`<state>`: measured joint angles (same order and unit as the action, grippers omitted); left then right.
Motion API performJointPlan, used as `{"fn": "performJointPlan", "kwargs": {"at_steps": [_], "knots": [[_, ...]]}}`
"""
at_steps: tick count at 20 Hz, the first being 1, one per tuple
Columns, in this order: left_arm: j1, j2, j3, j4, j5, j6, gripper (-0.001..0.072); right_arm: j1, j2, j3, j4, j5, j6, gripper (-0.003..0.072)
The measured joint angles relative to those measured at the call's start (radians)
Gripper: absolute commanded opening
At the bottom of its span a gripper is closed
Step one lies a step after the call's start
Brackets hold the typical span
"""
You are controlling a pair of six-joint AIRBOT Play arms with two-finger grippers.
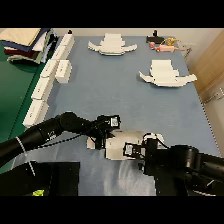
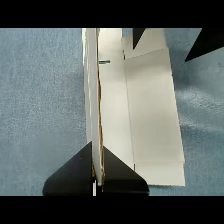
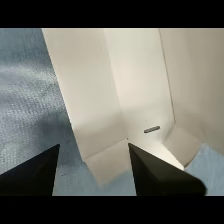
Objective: Fold the box.
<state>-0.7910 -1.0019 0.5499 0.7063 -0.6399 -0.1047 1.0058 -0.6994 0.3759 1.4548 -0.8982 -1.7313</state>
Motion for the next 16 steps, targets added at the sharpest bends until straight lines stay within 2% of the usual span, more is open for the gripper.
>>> {"fn": "performJointPlan", "kwargs": {"at_steps": [3, 7, 16], "knots": [[0.0, 0.0, 0.0, 0.0, 0.001, 0.0, 0.0016, 0.011, -0.084, 0.002, -0.034, 0.051, -0.005, 0.0655], [0.0, 0.0, 0.0, -0.001, 0.001, 0.0, 0.0016, 0.016, -0.114, 0.031, -0.061, 0.068, 0.072, 0.0655], [0.0, 0.0, 0.0, -0.003, 0.001, 0.0, 0.0016, 0.016, -0.062, 0.077, -0.235, -0.008, 0.507, 0.0655]]}}
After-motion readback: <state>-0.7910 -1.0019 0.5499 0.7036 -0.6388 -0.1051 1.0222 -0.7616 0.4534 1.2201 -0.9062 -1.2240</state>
